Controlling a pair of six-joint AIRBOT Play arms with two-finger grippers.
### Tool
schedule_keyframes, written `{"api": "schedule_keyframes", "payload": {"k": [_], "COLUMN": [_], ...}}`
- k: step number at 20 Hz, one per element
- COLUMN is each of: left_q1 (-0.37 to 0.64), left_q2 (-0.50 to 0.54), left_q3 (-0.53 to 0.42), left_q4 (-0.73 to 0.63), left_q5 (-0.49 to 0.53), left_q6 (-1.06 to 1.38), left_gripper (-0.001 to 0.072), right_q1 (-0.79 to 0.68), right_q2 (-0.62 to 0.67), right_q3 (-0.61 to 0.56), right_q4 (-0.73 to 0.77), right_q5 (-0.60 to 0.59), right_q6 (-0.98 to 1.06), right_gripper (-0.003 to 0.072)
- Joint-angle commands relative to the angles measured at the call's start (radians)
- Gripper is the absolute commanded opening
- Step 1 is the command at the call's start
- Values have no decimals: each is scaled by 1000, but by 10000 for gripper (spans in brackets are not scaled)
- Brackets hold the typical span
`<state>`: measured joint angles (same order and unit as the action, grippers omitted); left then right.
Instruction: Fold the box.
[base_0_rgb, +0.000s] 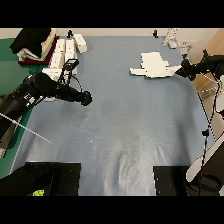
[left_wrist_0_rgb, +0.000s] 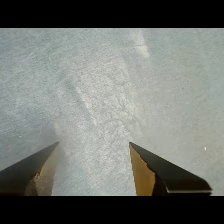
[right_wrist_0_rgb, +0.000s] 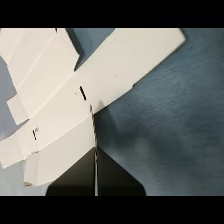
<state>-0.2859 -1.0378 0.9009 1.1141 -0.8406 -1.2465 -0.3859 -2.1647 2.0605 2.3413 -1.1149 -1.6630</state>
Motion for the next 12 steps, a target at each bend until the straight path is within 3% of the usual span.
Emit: {"api": "schedule_keyframes", "payload": {"k": [1, 4, 8, 12], "left_q1": [0, 0, 0, 0], "left_q2": [-1, -1, -1, -1], "left_q3": [1, 1, 1, 1], "left_q4": [0, 0, 0, 0], "left_q5": [0, 0, 0, 0], "left_q6": [0, 0, 0, 0], "left_gripper": [690, 690, 690, 690], "right_q1": [12, 32, 58, 106], "right_q2": [10, 52, 159, 316], "right_q3": [1, -7, -118, -322], "right_q4": [26, 21, -19, -42], "right_q5": [-27, -88, -154, -224], "right_q6": [-28, -30, 5, 24], "right_gripper": [3, -1, -3, -3]}}
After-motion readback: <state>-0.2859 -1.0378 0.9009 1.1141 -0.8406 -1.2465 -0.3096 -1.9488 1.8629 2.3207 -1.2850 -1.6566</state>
